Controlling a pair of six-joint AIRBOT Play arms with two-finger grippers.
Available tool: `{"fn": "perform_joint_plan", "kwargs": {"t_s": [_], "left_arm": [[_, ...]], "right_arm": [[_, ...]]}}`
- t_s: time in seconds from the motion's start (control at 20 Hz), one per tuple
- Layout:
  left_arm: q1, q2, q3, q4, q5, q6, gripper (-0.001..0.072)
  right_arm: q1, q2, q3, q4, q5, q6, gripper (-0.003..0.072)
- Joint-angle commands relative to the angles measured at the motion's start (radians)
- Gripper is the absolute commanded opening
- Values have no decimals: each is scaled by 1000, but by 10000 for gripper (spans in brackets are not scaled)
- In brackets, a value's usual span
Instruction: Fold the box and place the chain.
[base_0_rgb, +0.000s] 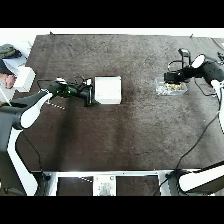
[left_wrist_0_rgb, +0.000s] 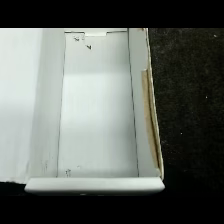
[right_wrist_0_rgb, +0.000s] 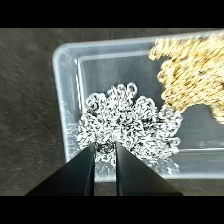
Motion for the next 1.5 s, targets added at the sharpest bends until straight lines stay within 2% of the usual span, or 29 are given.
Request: {"fn": "perform_joint_plan", "kwargs": {"t_s": [0.0,0.25,0.35,0.7,0.9,1.15,1.45], "left_arm": [[0,0,0,0,0,0,286],[0,0,0,0,0,0,286],[0,0,0,0,0,0,286],[0,0,0,0,0,0,286],[0,0,0,0,0,0,286],[0,0,0,0,0,0,286],[0,0,0,0,0,0,286]], "right_arm": [[1,107,1,24,-3,-13,-11],[16,328,1,192,-67,-106,-11],[53,416,1,197,-109,-124,-11],[317,598,1,197,-337,-160,-12],[496,599,1,196,-422,-187,-12],[663,517,1,194,-434,-187,-12],[702,372,0,175,-432,-186,-11]]}}
